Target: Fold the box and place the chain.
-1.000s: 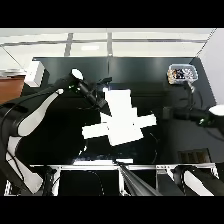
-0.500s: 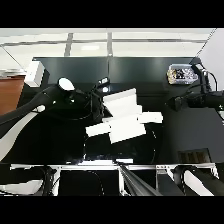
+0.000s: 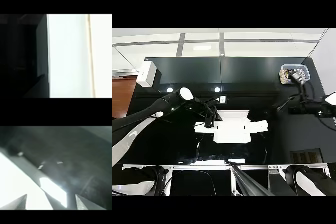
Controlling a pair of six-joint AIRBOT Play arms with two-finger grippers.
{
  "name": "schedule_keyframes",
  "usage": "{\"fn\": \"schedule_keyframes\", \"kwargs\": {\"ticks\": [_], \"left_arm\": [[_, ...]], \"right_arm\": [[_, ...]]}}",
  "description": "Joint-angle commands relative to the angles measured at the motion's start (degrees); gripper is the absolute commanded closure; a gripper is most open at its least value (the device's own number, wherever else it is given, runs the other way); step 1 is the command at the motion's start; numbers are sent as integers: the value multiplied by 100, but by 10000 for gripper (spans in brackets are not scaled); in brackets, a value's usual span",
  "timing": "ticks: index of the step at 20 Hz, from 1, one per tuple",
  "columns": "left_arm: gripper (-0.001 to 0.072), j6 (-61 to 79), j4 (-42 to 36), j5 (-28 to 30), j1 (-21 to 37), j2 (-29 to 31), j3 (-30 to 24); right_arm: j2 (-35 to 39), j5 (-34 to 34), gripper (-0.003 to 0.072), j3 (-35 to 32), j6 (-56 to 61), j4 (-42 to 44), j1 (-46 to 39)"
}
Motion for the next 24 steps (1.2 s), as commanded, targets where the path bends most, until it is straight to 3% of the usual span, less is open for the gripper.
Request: {"fn": "schedule_keyframes", "kwargs": {"ticks": [1,9,16,20,24], "left_arm": [[684,96,223,201,-55,-66,-9],[683,-79,201,142,-57,-68,-9],[683,-79,201,142,-57,-68,-9],[683,-79,201,142,-57,-68,-9],[683,-188,201,129,-57,-68,-9]], "right_arm": [[2,-358,-21,-455,-627,232,634],[2,-487,-21,-1032,-1272,133,1587],[-11,-811,-21,-1158,-2463,-1464,2503],[-151,-935,-21,-1158,-2581,-1305,3014],[-236,-1790,-21,-1158,-2583,-968,3357]]}}
